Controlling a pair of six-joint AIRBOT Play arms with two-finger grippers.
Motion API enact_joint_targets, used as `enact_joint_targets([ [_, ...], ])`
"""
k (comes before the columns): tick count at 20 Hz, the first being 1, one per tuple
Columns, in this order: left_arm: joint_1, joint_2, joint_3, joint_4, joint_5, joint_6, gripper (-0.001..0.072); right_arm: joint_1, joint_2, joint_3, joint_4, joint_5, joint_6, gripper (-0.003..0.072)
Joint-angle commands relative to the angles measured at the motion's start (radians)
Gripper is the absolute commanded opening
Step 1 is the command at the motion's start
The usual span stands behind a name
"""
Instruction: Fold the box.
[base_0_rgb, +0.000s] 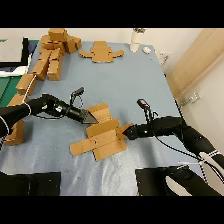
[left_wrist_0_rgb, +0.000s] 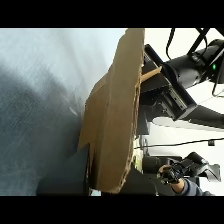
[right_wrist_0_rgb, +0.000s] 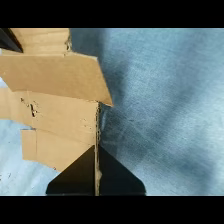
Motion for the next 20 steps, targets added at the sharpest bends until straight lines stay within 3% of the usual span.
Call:
enact_joint_targets([
  [1,-0.001,-0.001,0.0,-0.005,0.015,0.01,0.0108,0.0,0.0,0.0,0.0,0.0,0.0,0.0004],
  [4,-0.001,-0.001,0.0,-0.005,0.025,0.018,0.0103,0.0,0.0,0.0,0.0,0.0,0.0,0.0005],
  [5,-0.001,-0.001,0.0,-0.005,0.024,0.029,0.0011,0.0,0.0,0.0,0.0,0.0,0.0,0.0006],
  [7,-0.001,-0.001,0.0,-0.005,0.025,0.056,0.0011,0.0,0.0,0.0,-0.001,0.005,0.0,0.0013],
  [8,-0.001,-0.001,0.0,-0.004,0.023,0.076,0.001,0.0,0.0,0.0,-0.001,0.011,0.0,0.0084],
  [9,-0.001,-0.001,0.0,-0.004,0.02,0.097,0.001,0.0,0.0,0.0,-0.001,0.02,0.001,0.0223],
  [10,-0.002,0.001,0.0,-0.004,0.016,0.113,0.001,-0.003,0.0,0.002,-0.001,0.027,0.005,0.0292],
  [16,-0.06,0.099,0.002,0.013,0.012,0.287,0.0009,-0.075,0.0,0.117,-0.138,0.044,0.188,0.0308],
  [20,-0.121,0.198,0.009,0.191,0.139,0.36,0.001,-0.117,-0.012,0.168,-0.149,0.081,0.267,0.0306],
])
